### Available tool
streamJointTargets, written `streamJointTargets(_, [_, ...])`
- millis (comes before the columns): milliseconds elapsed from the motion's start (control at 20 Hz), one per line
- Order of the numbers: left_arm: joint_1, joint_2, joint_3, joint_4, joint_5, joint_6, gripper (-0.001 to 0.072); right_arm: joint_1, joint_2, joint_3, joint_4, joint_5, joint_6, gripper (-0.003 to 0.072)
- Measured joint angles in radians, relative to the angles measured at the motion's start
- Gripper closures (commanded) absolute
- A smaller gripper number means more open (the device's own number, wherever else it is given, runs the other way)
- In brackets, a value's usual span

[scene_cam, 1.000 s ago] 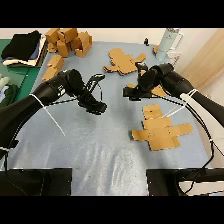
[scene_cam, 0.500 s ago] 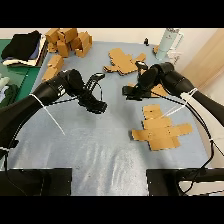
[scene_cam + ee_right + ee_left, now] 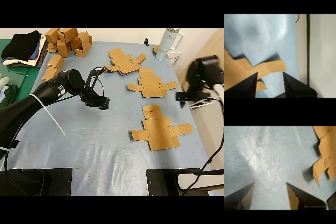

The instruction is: Fold the box.

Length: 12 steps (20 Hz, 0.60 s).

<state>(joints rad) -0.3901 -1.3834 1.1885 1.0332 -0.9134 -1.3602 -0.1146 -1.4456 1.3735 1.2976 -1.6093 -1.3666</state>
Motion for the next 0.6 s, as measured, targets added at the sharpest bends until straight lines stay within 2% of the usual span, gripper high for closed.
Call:
streamJointTargets(250, [-0.002,0.000,0.000,-0.130,-0.002,0.017,0.0063,-0.315,-0.005,-0.077,0.189,0.000,-0.252,0.0199])
streamJointTargets(400, [0.001,0.000,0.000,-0.282,-0.073,0.099,0.0063,-0.426,-0.033,-0.115,0.297,0.014,-0.391,0.0199])
streamJointTargets(600, [0.009,0.000,0.000,-0.460,-0.208,0.211,0.0062,-0.485,-0.091,-0.133,0.418,0.030,-0.535,0.0199])
